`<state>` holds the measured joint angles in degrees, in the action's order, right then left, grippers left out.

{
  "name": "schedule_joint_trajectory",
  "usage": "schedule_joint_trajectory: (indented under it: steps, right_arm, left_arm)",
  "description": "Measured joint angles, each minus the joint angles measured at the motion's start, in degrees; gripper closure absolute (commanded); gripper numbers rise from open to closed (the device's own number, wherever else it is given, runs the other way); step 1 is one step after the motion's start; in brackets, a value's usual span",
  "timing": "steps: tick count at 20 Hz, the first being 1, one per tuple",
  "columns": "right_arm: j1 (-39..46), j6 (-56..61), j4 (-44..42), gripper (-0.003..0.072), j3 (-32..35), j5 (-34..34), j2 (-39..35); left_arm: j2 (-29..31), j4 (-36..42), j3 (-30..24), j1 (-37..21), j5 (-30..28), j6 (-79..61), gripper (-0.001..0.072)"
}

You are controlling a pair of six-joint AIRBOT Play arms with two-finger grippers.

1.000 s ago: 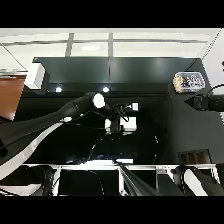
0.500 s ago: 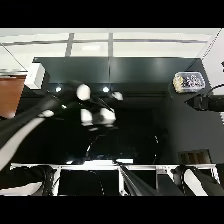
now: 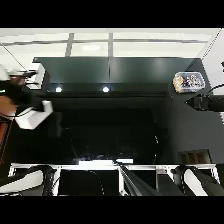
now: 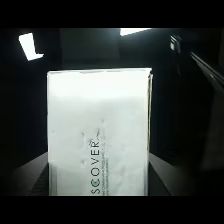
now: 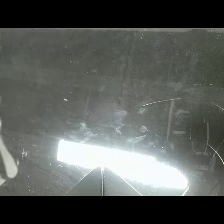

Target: Fold the box and place the chain.

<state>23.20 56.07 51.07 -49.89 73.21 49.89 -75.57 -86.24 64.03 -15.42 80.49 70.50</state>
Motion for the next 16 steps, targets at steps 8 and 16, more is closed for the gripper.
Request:
schedule_joint_trajectory:
  steps: [8,16]
  right_arm:
    - [0.0,0.22,-0.02,0.067,0.0,-0.28,0.0]
    - [0.0,2.47,-0.02,0.067,0.0,-2.45,0.0]
  left_arm:
    - [-0.87,2.03,-0.37,-11.58,-17.73,-4.2,0.0341]
    - [-7.87,5.73,-0.39,-10.8,-34.47,-8.04,0.0342]
